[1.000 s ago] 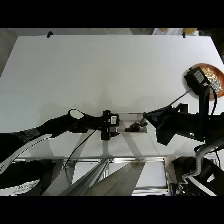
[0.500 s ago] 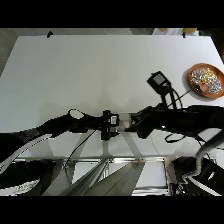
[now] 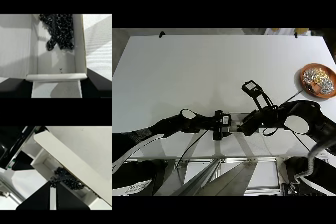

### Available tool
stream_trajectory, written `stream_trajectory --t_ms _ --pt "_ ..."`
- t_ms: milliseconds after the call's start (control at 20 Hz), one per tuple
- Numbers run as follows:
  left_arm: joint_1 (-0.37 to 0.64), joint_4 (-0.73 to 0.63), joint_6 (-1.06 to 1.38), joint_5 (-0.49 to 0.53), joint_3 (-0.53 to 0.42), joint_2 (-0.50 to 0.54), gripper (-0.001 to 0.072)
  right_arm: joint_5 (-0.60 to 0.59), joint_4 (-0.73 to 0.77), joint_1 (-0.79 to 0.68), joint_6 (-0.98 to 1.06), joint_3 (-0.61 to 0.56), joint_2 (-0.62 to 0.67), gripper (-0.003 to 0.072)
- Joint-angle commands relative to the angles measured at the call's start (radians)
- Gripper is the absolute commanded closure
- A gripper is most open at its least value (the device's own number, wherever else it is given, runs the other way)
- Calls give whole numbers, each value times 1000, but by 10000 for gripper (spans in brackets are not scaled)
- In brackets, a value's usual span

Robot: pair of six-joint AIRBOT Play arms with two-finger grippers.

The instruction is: Fold the box and place the chain.

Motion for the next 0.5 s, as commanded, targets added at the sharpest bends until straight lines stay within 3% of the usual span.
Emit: stream_trajectory --t_ms 0,50,200,400,450 --pt "0 0 0 0 0 0 561 8 -6 1 13 0 -8 657" --pt "0 0 0 0 0 0 561 8 -5 1 15 -1 -8 640" --pt "0 0 0 0 0 0 561 5 -4 1 14 1 -8 359" --pt "0 0 0 0 0 0 561 63 -19 1 14 88 14 385" --pt "0 0 0 0 0 0 561 82 -60 1 15 128 29 469"
